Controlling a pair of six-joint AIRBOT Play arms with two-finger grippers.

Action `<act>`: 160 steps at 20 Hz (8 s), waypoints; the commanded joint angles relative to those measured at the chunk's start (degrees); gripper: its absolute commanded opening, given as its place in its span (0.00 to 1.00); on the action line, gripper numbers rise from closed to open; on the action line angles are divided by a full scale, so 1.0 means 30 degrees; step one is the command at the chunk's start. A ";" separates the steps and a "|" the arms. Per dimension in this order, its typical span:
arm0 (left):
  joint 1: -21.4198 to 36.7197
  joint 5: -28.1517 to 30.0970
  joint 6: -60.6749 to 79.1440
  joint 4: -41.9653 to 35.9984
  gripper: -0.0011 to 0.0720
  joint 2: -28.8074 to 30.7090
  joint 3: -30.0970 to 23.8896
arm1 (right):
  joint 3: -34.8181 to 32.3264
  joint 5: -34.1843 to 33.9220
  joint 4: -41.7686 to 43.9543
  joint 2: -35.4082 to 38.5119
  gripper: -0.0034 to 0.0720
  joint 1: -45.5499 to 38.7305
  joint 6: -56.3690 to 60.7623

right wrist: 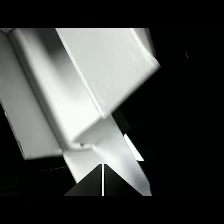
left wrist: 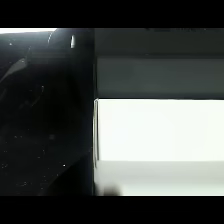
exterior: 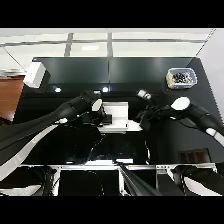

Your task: Fold the box and place the chain.

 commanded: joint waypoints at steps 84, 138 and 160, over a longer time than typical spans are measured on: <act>0.0044 -0.0634 0.0058 0.0007 0.05 0.0000 0.0015 | 0.8480 0.4408 -1.4957 -0.6295 0.31 0.9857 3.6326; 0.0044 -0.0750 0.0117 0.0080 0.05 0.0000 0.0015 | 1.0032 0.6783 -1.7704 0.0612 0.84 0.7410 2.7693; 0.0007 -0.0627 0.0109 -0.0058 0.05 0.0007 0.0022 | 1.0105 -0.3177 -1.7325 -0.4437 0.84 -0.6754 2.8079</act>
